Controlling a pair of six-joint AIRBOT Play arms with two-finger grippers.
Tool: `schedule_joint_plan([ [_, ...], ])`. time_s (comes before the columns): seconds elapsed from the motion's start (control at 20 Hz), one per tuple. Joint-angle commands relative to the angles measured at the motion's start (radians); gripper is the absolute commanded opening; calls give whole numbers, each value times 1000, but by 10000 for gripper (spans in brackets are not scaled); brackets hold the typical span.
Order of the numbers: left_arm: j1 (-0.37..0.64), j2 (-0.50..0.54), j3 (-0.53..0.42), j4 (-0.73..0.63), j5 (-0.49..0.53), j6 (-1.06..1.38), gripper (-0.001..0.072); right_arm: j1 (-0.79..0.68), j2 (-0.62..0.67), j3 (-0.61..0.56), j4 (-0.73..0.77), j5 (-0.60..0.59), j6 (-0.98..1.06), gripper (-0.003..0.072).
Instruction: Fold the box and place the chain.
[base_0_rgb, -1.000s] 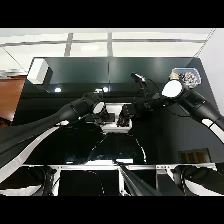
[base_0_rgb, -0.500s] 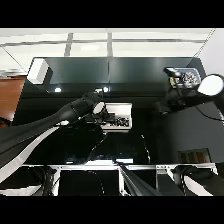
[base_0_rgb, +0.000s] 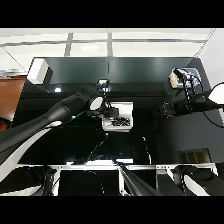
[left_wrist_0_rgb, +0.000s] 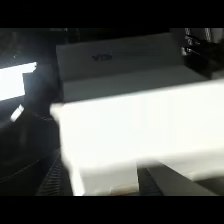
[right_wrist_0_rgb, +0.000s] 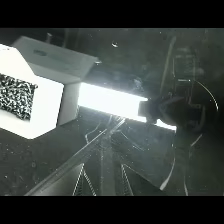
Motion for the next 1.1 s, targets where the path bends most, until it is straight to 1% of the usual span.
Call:
schedule_joint_plan([
  [0.0, 8, 162, -60, 194, -106, 79, 522, 2, 4, -5, 6, -17, -2, 285],
  [0.05, 38, 220, -113, 224, -121, 79, 522, 2, 4, -5, 6, -25, -2, 285],
  [0.1, 90, 284, -182, 219, -120, 98, 517, 2, 4, -5, 6, -35, -2, 285],
  [0.15, 148, 341, -249, 185, -113, 144, 516, 2, 4, -5, 7, -43, -1, 285],
  [0.2, 227, 396, -325, 105, -89, 235, 516, 2, 4, -5, 6, -50, -1, 285],
  [0.25, 303, 440, -394, 4, -56, 339, 516, 2, 4, -5, 7, -55, -1, 285],
  [0.35, 460, 495, -520, -298, 19, 658, 515, 2, 4, -5, 6, -56, -1, 285],
  [0.4, 523, 500, -568, -478, 24, 874, 516, 2, 4, -5, 7, -56, 0, 285],
  [0.45, 560, 497, -602, -620, 13, 1088, 517, 2, 4, -5, 7, -57, 4, 285],
  [0.5, 571, 495, -629, -704, 12, 1290, 518, 2, 4, -5, 6, -60, 7, 285],
  [0.55, 563, 492, -642, -723, 24, 1427, 574, 2, 4, -5, 7, -61, 11, 285],
  [0.6, 544, 487, -647, -721, 50, 1547, 720, 2, 4, -5, 7, -61, 16, 285],
  [0.85, 462, 440, -647, -716, 206, 2049, 720, 2, 4, -5, 7, -61, 35, 285],
  [0.95, 449, 414, -644, -741, 281, 2144, 720, 2, 4, -5, 7, -60, 51, 285],
  [1.05, 451, 372, -636, -834, 328, 2161, 719, 2, 4, -5, 7, -58, 56, 285],
])
